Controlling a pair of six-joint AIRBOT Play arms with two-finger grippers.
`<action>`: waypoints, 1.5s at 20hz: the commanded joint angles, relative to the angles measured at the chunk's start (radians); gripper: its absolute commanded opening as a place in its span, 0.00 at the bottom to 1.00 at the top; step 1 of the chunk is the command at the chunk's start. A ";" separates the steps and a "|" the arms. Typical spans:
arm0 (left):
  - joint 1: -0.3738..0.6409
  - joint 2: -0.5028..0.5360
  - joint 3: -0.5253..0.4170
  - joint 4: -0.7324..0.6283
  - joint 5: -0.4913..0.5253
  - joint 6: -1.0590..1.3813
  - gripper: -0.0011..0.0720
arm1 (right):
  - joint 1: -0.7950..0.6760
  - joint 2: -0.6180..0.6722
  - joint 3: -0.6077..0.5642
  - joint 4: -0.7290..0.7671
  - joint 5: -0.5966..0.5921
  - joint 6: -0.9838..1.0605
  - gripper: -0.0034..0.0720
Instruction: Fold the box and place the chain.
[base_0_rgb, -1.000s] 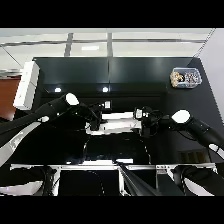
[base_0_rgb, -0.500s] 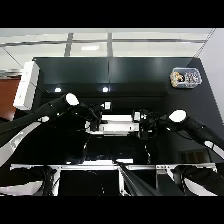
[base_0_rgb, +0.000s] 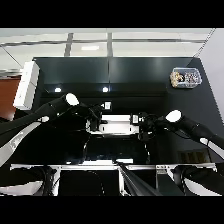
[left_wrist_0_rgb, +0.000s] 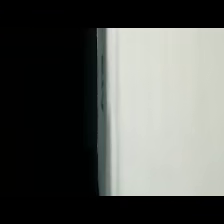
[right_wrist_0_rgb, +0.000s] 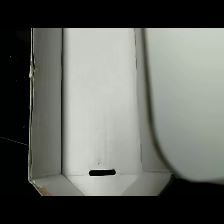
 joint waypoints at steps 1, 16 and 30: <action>0.000 0.001 0.001 -0.001 0.002 -0.001 0.05 | 0.001 -0.008 0.007 -0.002 0.000 -0.008 0.99; 0.000 0.001 0.001 -0.005 0.001 -0.005 0.05 | 0.003 -0.051 0.042 -0.039 -0.008 0.031 0.99; 0.000 0.000 0.001 -0.005 0.001 -0.013 0.05 | 0.009 -0.053 0.043 -0.044 -0.019 0.043 0.98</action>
